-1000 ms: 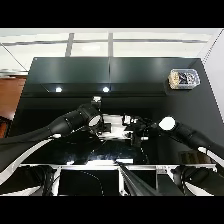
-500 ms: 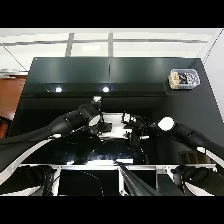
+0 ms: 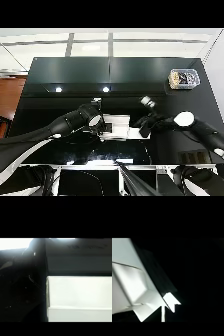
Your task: Fold the box and place the chain.
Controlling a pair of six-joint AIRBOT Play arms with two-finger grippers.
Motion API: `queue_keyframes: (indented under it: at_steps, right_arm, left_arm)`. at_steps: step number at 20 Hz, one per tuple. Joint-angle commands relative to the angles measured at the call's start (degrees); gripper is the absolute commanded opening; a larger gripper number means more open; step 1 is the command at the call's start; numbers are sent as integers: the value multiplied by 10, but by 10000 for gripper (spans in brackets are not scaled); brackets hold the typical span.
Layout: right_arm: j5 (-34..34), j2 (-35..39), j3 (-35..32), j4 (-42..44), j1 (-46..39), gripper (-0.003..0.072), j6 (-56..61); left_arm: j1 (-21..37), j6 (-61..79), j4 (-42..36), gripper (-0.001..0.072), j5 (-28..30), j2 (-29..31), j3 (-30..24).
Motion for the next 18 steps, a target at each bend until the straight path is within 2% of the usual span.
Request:
queue_keyframes:
  at_steps: [1, 3, 4, 8, 12, 14, 15, 16, 18]
  right_arm:
    - [67, 28, -10, -54, -153, 41, 297]
    - [74, 14, -34, -56, -231, 42, 404]
    - [83, 5, -46, -54, -251, 42, 418]
    - [132, -70, -72, -25, -220, 42, 408]
    - [107, -123, -73, 174, -134, 42, 254]
    - [115, -124, -69, 233, -122, 49, 206]
    - [134, -124, -61, 236, -122, 171, 193]
    - [160, -124, -48, 231, -122, 258, 175]
    - [201, -124, -24, 230, -121, 289, 153]
  left_arm:
    - [0, 0, 2, 31, 0, 0, 0]
    - [1, 0, 2, 31, 4, 0, 0]
    - [0, 0, 2, 31, 4, 0, 0]
    - [0, 0, 2, 31, 3, 0, 0]
    - [0, 0, 2, 31, 3, 0, 0]
    - [0, 0, 2, 31, 2, 0, 0]
    - [0, 0, 2, 31, 2, 0, 0]
    - [0, 0, 2, 31, 2, 0, 0]
    - [0, 0, 2, 31, 1, 0, 0]
